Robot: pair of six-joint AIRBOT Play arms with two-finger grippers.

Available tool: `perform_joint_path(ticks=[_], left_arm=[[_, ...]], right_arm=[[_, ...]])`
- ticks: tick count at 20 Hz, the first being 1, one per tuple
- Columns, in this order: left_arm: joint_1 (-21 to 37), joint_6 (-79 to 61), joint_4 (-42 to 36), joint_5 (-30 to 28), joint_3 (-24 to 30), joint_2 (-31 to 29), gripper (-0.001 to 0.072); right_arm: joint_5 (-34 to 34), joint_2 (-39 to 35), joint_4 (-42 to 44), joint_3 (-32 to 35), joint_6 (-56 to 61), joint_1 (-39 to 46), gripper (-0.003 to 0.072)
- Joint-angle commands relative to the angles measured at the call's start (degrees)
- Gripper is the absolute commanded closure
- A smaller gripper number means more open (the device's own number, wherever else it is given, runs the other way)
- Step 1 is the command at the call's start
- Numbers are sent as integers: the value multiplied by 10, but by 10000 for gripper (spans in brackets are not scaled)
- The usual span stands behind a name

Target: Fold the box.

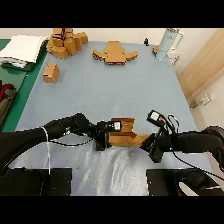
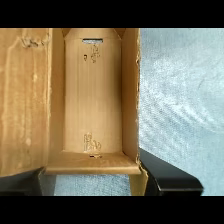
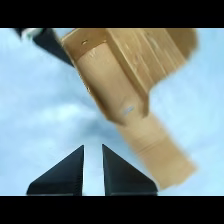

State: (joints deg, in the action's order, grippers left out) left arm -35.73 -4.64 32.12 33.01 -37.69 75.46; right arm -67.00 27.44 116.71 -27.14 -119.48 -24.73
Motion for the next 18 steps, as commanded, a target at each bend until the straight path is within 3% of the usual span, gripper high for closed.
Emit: perform_joint_path(ticks=[1, 5, 9, 15, 16, 18], left_arm=[[0, 0, 0, 0, 0, 0, 117], [0, 0, 0, 0, 0, 0, 118], [0, 0, 0, 0, 0, 0, 118], [0, 0, 0, 0, 0, 0, 118], [0, 0, 0, 0, 0, 0, 118], [0, 0, 0, 0, 0, 0, 118]], right_arm=[[-18, -21, 21, 0, 253, 0, 492], [-2, -21, 86, 0, 281, 0, 493], [7, -21, 87, 0, 293, 0, 493], [142, -4, 99, 0, 446, 0, 495], [161, 16, 116, -1, 446, 0, 534], [179, 83, 143, -10, 440, 0, 683]])
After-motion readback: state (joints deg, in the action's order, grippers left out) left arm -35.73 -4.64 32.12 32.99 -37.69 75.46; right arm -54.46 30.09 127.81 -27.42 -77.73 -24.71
